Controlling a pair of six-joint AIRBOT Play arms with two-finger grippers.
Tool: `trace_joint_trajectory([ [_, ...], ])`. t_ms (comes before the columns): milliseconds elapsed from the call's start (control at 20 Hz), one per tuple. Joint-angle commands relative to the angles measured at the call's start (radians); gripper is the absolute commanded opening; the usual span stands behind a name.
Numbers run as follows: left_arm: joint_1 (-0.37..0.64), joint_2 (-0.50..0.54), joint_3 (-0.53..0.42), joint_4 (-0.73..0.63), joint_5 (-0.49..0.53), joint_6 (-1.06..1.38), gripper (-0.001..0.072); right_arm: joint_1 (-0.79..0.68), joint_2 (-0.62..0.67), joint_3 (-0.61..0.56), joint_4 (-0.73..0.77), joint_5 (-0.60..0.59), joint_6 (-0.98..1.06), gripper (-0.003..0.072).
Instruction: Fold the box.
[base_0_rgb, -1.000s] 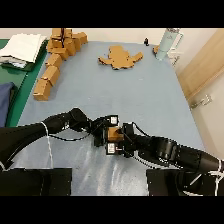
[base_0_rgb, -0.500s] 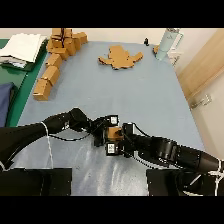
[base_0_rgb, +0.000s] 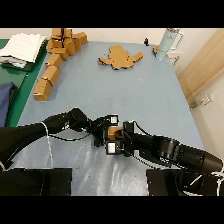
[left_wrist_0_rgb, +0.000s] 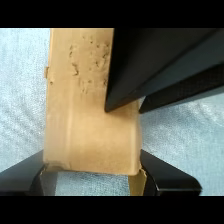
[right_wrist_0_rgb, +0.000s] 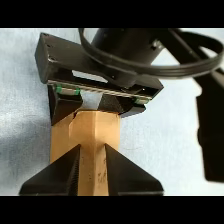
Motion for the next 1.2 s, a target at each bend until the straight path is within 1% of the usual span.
trace_joint_trajectory([
  [0,0.000,0.000,0.000,0.001,0.000,0.001,0.0404,0.000,0.001,0.004,-0.001,-0.008,0.001,0.0221],
  [150,0.000,0.000,0.000,0.001,0.000,0.001,0.0403,0.000,0.001,0.005,-0.005,-0.008,0.000,0.0224],
  [200,0.000,0.000,0.000,0.001,0.000,0.001,0.0404,0.000,0.002,0.005,-0.014,-0.007,0.000,0.0266],
  [250,0.000,-0.001,0.000,0.001,0.000,0.001,0.0404,0.000,0.003,0.006,-0.016,-0.008,0.001,0.0399],
  [300,0.000,-0.001,0.000,0.001,0.000,0.001,0.0404,-0.001,0.003,0.006,-0.017,-0.008,0.001,0.0427],
  [550,0.000,0.000,0.000,0.001,0.000,0.001,0.0404,-0.026,0.002,0.006,-0.015,-0.014,0.007,0.0426],
  [600,0.000,0.000,0.000,0.001,0.000,0.001,0.0404,-0.026,0.002,0.006,-0.015,-0.016,0.007,0.0393],
  [650,0.000,-0.001,0.000,0.001,0.000,0.001,0.0404,-0.026,0.002,0.006,-0.014,-0.017,0.007,0.0327],
  [700,0.000,0.000,0.000,0.001,0.000,0.001,0.0404,-0.026,0.002,0.006,-0.014,-0.016,0.007,0.0325],
  [800,0.000,-0.001,0.000,0.001,0.000,0.001,0.0404,-0.026,0.002,0.006,-0.014,-0.017,0.007,0.0285],
  [950,0.000,-0.001,0.000,0.001,0.000,0.001,0.0404,-0.026,0.003,0.006,-0.014,-0.017,0.007,0.0282],
  [1050,0.000,0.000,0.000,0.001,0.000,0.001,0.0404,-0.026,0.003,0.006,-0.013,-0.019,0.007,0.0194],
  [1100,0.000,-0.001,0.000,0.001,0.000,0.001,0.0404,-0.025,0.003,0.006,-0.010,-0.019,0.007,0.0188],
  [1150,0.000,0.000,0.000,0.001,0.000,0.001,0.0404,-0.024,0.003,0.006,-0.009,-0.021,0.007,0.0160],
])
